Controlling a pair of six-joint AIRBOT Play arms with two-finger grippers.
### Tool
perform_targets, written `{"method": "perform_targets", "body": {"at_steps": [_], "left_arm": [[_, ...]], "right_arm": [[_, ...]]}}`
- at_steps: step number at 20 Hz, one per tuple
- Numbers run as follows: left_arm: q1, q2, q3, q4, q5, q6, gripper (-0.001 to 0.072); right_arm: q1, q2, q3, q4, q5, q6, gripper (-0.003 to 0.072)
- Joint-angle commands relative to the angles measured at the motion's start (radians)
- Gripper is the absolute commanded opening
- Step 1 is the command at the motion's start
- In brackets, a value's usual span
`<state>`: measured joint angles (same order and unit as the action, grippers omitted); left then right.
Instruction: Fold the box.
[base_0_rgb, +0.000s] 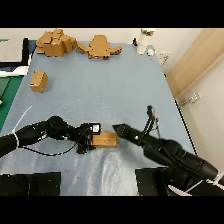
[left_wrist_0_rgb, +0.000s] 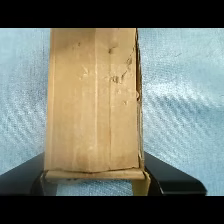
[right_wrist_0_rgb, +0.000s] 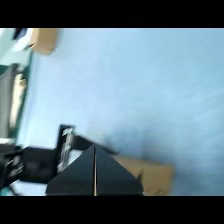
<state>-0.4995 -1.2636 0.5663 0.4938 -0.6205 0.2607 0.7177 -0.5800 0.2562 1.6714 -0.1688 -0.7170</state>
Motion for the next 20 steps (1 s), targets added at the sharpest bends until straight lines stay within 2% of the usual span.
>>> {"method": "perform_targets", "body": {"at_steps": [1, 3, 4, 9, 12, 15, 17, 20], "left_arm": [[0.0, -0.001, 0.0, 0.001, 0.001, 0.003, 0.06], [0.0, -0.001, 0.0, 0.0, 0.019, 0.016, 0.06], [0.0, -0.001, 0.0, 0.0, 0.019, 0.016, 0.06], [0.0, -0.001, 0.0, -0.001, 0.017, 0.015, 0.06], [0.0, -0.001, 0.0, -0.011, 0.017, 0.016, 0.0599], [0.0, 0.001, 0.002, -0.079, 0.019, -0.011, 0.0599], [0.01, 0.017, 0.012, -0.074, 0.02, -0.083, 0.0599], [0.085, 0.066, 0.021, -0.059, 0.089, -0.249, 0.0599]], "right_arm": [[-0.203, 0.003, 0.151, -0.187, -0.432, -0.063, 0.0002], [-0.279, -0.066, 0.223, -0.221, -0.571, -0.081, 0.0003], [-0.302, -0.103, 0.247, -0.216, -0.593, -0.107, 0.0003], [-0.306, -0.244, 0.283, -0.209, -0.573, -0.111, 0.0003], [-0.306, -0.311, 0.283, -0.155, -0.573, -0.111, 0.0003], [-0.307, -0.342, 0.283, -0.129, -0.55, -0.109, 0.0003], [-0.306, -0.342, 0.283, -0.13, -0.531, -0.066, 0.0003], [-0.307, -0.342, 0.283, -0.134, -0.509, -0.049, 0.0003]]}}
